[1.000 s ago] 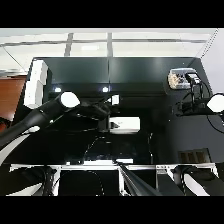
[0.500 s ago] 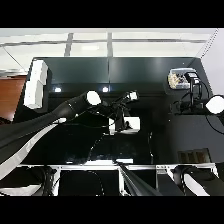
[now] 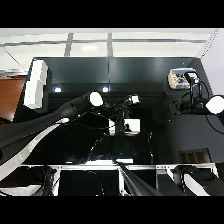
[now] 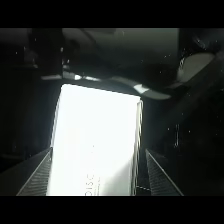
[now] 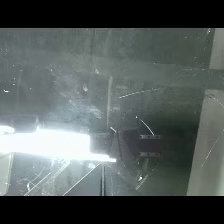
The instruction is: Fold the box and place the chain.
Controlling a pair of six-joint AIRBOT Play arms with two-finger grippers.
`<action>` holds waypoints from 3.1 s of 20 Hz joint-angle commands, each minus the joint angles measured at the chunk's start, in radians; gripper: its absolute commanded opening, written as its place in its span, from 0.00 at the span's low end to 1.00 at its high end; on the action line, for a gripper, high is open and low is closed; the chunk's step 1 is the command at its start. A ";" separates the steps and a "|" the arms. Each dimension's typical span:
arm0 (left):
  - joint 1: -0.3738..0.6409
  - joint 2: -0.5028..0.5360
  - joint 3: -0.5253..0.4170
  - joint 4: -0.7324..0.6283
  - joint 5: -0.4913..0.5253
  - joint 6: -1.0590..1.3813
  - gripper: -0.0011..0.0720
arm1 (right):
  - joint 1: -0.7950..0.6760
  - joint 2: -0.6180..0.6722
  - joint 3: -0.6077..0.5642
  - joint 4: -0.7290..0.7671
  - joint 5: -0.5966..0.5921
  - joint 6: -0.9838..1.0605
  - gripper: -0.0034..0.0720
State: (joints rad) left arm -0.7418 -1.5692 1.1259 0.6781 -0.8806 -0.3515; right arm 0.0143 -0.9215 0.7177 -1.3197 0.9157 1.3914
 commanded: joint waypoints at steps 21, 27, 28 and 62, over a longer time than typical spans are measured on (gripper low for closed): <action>-0.077 -0.001 0.030 0.264 -0.047 -0.108 0.61 | 0.000 0.000 0.000 0.003 -0.003 -0.001 0.07; 0.086 0.211 0.070 0.452 -0.171 -0.552 0.49 | 0.000 0.000 0.000 0.004 0.001 -0.001 0.07; 0.138 0.261 0.070 0.516 -0.214 -0.630 0.49 | 0.000 0.000 0.000 0.003 0.001 -0.001 0.07; 1.258 0.394 -0.345 0.644 0.045 -0.732 0.51 | 0.000 0.000 0.000 0.058 -0.023 0.045 0.07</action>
State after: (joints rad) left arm 0.5140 -1.1259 0.7635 1.3201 -0.8948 -1.1141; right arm 0.0143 -0.9215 0.7177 -1.2709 0.8921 1.4296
